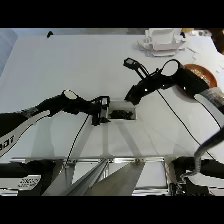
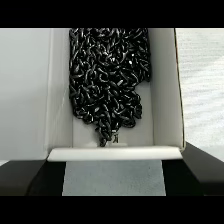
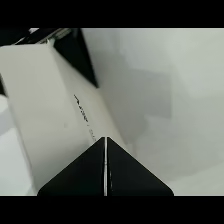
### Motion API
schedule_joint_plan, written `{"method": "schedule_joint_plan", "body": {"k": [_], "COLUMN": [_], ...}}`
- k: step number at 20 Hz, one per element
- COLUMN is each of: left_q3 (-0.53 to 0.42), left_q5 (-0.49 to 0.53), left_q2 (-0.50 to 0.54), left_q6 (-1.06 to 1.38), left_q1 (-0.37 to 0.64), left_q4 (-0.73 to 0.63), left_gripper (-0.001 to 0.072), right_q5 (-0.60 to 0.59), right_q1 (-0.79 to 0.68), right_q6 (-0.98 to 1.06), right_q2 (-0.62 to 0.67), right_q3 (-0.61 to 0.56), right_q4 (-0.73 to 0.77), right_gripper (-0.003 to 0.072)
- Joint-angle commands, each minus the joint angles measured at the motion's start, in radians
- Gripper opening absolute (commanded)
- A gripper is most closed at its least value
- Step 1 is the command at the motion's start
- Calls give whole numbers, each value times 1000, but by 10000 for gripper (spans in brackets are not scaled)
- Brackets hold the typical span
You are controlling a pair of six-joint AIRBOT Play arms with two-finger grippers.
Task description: Fold the box and place the chain.
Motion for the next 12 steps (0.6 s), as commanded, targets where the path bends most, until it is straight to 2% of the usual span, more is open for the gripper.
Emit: {"method": "schedule_joint_plan", "body": {"k": [1, 8, 10, 12], "left_q3": [0, 0, 0, 0], "left_q5": [0, 0, 0, 0], "left_q2": [0, 0, 0, 0], "left_q6": [0, 0, 0, 0], "left_q1": [0, 0, 0, 0], "left_q4": [0, 0, 0, 0], "left_gripper": [71, 71, 71, 71], "right_q5": [25, -2, -17, -33], "right_q1": [17, 133, 161, 181], "right_q6": [-133, -227, -222, -222], "right_q2": [25, 100, 101, 101], "right_q3": [-90, -153, -153, -153], "right_q4": [41, -7, -46, -61], "right_gripper": [14, 20, 112, 141]}}
